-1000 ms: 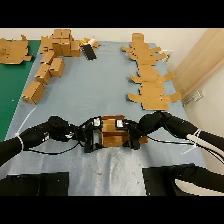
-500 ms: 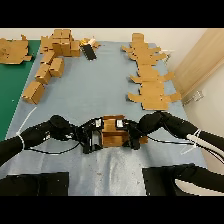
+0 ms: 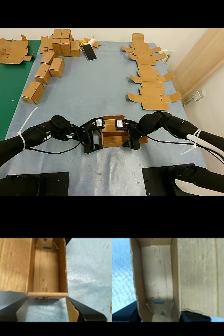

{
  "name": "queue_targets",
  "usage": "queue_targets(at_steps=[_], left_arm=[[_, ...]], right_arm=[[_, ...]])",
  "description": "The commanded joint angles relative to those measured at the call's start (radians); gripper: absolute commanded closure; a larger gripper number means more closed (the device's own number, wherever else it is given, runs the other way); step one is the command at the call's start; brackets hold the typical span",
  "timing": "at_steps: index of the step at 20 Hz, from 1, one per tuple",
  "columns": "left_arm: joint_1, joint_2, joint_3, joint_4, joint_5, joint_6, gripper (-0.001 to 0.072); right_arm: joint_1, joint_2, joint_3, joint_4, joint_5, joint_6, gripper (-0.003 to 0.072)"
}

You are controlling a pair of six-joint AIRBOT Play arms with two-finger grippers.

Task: Fold the box.

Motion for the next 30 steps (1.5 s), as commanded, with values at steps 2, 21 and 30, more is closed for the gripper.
queue_targets(at_steps=[2, 21, 30], left_arm=[[0.0, 0.0, 0.001, 0.0, 0.003, -0.01, 0.0019], [0.0, 0.0, 0.0, 0.069, 0.002, -0.029, 0.002], [0.0, 0.0, 0.0, 0.122, 0.003, -0.113, 0.0021]], right_arm=[[0.001, 0.001, 0.0, 0.036, 0.003, 0.0, 0.0182], [0.109, 0.001, 0.0, 0.056, 0.085, -0.004, 0.0182], [0.109, 0.001, 0.0, 0.053, 0.085, -0.004, 0.0182]])
